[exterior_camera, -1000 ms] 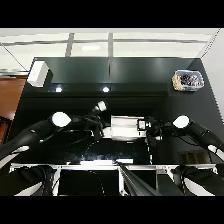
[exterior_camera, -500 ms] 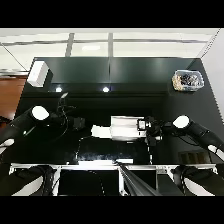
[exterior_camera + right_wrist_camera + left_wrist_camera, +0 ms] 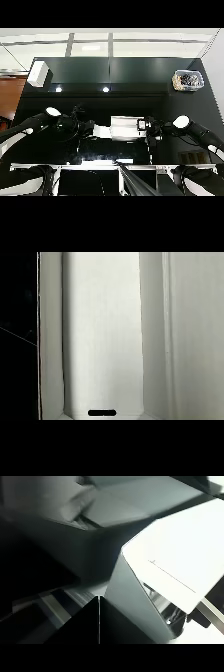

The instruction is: Fold the box and place the chain.

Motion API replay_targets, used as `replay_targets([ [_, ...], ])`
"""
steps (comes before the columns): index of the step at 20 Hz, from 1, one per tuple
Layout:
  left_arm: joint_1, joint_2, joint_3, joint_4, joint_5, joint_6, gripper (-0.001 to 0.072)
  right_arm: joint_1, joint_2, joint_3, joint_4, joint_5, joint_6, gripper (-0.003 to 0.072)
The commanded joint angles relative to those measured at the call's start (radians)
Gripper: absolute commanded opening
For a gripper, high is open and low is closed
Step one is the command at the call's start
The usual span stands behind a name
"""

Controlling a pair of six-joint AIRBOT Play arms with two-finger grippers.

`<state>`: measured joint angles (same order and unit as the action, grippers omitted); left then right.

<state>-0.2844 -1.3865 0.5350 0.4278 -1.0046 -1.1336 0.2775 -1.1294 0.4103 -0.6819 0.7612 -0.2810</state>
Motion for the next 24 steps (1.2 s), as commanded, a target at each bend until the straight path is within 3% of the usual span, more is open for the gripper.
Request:
replay_targets([
  [1, -0.026, -0.017, 0.016, -0.059, -0.022, 0.076, 0.0027, 0.001, 0.000, 0.000, 0.000, -0.006, 0.000, 0.0472],
  [3, -0.019, -0.016, 0.029, -0.070, -0.056, 0.131, 0.0030, 0.001, 0.000, 0.000, 0.000, -0.006, 0.000, 0.0471],
  [4, -0.019, -0.016, 0.037, -0.070, -0.058, 0.134, 0.0081, 0.001, 0.000, 0.000, 0.000, -0.006, 0.000, 0.0472],
  [5, -0.019, -0.016, 0.044, -0.071, -0.059, 0.136, 0.0216, 0.001, 0.000, 0.000, 0.000, -0.006, 0.000, 0.0472],
  [7, -0.019, -0.016, 0.058, -0.077, -0.071, 0.135, 0.0572, 0.001, 0.000, 0.000, 0.000, -0.006, 0.000, 0.0472],
  [8, -0.019, -0.016, 0.066, -0.077, -0.085, 0.135, 0.0602, 0.001, 0.000, 0.000, 0.000, -0.006, 0.000, 0.0472],
  [18, -0.087, -0.016, 0.124, -0.120, -0.077, 0.093, 0.0599, 0.001, 0.000, 0.000, 0.000, -0.006, 0.000, 0.0472],
  [24, -0.178, -0.016, 0.258, 0.100, -0.065, -0.106, 0.0585, 0.001, 0.000, 0.000, 0.000, -0.006, 0.000, 0.0472],
])
